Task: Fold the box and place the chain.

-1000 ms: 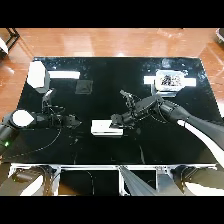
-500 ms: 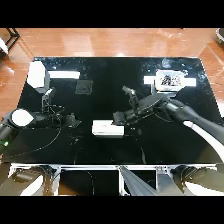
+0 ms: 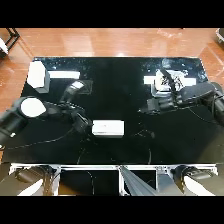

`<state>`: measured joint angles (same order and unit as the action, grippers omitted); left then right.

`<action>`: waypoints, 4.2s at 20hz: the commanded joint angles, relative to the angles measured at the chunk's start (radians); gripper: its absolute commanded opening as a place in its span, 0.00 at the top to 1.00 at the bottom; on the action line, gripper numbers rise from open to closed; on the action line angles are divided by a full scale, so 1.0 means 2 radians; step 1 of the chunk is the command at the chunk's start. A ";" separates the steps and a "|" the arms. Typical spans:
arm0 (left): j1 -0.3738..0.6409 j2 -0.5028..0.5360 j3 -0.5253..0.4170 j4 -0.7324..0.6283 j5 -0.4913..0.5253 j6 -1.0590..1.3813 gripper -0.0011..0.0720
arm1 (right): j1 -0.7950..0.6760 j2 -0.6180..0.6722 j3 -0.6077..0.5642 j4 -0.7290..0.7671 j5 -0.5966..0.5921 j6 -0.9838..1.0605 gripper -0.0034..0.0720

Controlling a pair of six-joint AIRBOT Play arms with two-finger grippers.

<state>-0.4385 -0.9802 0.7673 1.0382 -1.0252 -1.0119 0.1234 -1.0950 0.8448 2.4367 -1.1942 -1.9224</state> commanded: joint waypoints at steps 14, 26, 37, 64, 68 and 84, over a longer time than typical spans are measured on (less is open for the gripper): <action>-0.119 -0.128 0.028 -0.016 0.106 0.332 0.13 | -0.036 0.010 -0.071 -0.030 0.016 -0.006 0.93; -0.119 -0.129 0.028 -0.015 0.105 0.332 0.13 | -0.033 0.010 -0.072 -0.030 0.020 -0.008 0.93; -0.120 -0.153 0.028 -0.011 0.101 0.332 0.13 | -0.033 0.010 -0.072 -0.030 0.024 -0.010 0.93; 0.485 -0.137 0.114 0.068 0.001 0.037 0.96 | -0.033 0.010 -0.072 -0.030 0.057 -0.019 0.93; 0.485 -0.215 0.169 0.091 0.006 0.037 0.96 | -0.033 0.010 -0.072 -0.030 0.059 -0.019 0.93; 0.474 -0.205 0.368 -0.021 -0.202 -0.165 0.95 | -0.054 0.020 -0.004 -0.056 0.029 -0.018 0.93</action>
<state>0.5198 -1.4292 1.4090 1.1358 -1.2484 -1.1843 0.0402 -1.0683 0.7601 2.3661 -1.0771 -1.9606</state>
